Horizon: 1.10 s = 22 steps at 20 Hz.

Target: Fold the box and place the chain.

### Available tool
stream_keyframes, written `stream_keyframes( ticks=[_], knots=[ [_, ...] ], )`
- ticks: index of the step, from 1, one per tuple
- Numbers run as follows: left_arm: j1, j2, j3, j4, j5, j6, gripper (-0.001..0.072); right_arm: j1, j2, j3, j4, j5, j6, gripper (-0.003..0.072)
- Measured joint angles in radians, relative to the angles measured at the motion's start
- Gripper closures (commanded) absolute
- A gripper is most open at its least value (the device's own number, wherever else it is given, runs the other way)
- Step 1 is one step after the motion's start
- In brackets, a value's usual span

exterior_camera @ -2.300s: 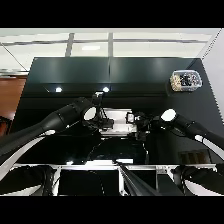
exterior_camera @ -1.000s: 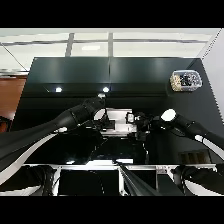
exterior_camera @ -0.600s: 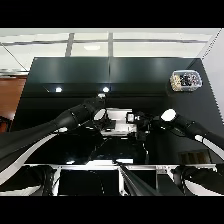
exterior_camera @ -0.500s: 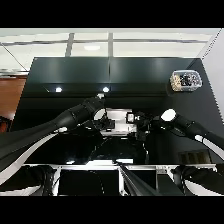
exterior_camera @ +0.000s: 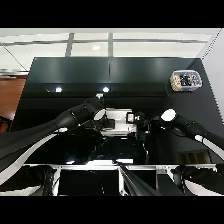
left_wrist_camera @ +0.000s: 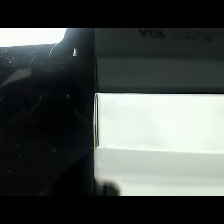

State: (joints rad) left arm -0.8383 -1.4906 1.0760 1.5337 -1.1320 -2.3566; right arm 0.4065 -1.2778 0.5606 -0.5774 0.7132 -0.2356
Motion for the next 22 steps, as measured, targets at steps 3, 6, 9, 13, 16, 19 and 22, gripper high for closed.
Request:
stream_keyframes(
  ticks=[3, 6, 9, 13, 16, 19, 22],
  knots=[
    [0.000, 0.000, 0.000, 0.002, 0.003, -0.003, 0.0685, 0.000, 0.000, 0.000, 0.000, -0.001, 0.002, 0.0068],
    [0.000, 0.000, 0.000, 0.003, 0.003, -0.004, 0.0685, -0.002, 0.009, 0.000, -0.007, -0.018, 0.031, 0.0079],
    [0.000, 0.000, 0.000, 0.004, 0.006, -0.006, 0.0685, -0.006, 0.050, -0.001, -0.034, -0.015, 0.069, 0.0079],
    [0.000, 0.000, 0.000, 0.004, 0.004, -0.005, 0.0684, -0.009, 0.121, -0.001, -0.130, 0.002, 0.122, 0.0080],
    [0.000, 0.000, 0.000, 0.003, 0.003, -0.005, 0.0684, -0.009, 0.143, -0.001, -0.164, 0.011, 0.138, 0.0226],
    [0.000, 0.000, 0.000, 0.003, 0.003, -0.004, 0.0684, -0.008, 0.153, -0.001, -0.172, 0.021, 0.144, 0.0513],
    [0.000, 0.000, 0.000, 0.003, 0.003, -0.005, 0.0683, -0.007, 0.154, -0.001, -0.143, 0.021, 0.147, 0.0561]
  ],
)
